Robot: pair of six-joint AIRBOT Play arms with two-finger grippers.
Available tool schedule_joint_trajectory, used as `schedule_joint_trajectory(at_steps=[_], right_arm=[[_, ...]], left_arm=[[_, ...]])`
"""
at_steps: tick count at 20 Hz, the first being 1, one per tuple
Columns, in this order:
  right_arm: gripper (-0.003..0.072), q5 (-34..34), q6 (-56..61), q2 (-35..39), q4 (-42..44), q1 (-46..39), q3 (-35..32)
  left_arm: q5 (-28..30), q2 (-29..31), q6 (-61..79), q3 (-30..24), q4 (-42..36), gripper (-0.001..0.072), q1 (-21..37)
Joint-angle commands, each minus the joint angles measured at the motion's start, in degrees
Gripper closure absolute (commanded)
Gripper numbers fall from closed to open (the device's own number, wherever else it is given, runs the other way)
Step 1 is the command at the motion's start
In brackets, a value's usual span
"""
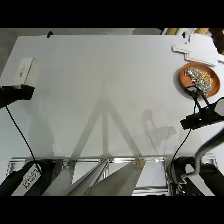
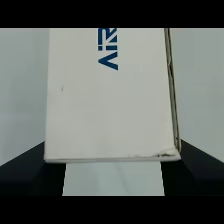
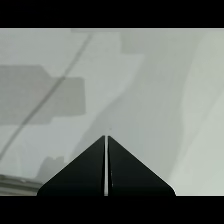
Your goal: Fold the box and place the chain.
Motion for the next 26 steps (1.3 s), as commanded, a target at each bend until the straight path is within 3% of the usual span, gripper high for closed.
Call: schedule_joint_trajectory(at_steps=[1, 10, 11, 12, 13, 15, 18, 22, 26], right_arm=[[0.0668, 0.00, 0.00, 0.04, 0.02, -0.04, 0.07], [0.0668, 0.02, 0.00, 0.04, 0.00, -0.04, 0.07], [0.0668, 0.02, 0.00, 0.04, 0.00, -0.04, 0.07], [0.0668, 0.02, 0.00, 0.04, 0.00, -0.04, 0.07], [0.0668, 0.02, 0.00, 0.04, 0.00, -0.04, 0.07], [0.0668, 0.02, 0.00, 0.04, 0.02, -0.04, 0.07], [0.0668, 0.00, 0.00, 0.04, 0.02, -0.04, 0.07], [0.0668, 0.02, 0.00, 0.04, 0.02, -0.04, 0.07], [0.0668, 0.02, 0.00, 0.04, 0.00, -0.04, 0.07]], left_arm=[[-3.82, -3.72, -3.48, -0.28, 3.48, 0.0501, 4.04], [-6.78, -9.33, -21.97, -0.31, 14.82, 0.0496, 4.04], [-6.71, -9.33, -21.99, -0.31, 14.84, 0.0441, 3.87], [-6.73, -9.33, -22.12, -0.31, 14.75, 0.0319, 3.80], [-6.73, -9.31, -23.41, -0.31, 14.78, 0.0251, 3.76], [-6.73, -9.29, -25.94, -0.31, 14.80, 0.0248, 3.76], [-7.02, -9.25, -26.18, -0.31, 14.80, 0.0009, 3.74], [-6.67, -5.99, -26.05, -0.28, 14.84, 0.0015, 3.74], [-6.45, 3.34, -25.20, -0.28, 14.82, 0.0023, 3.74]])
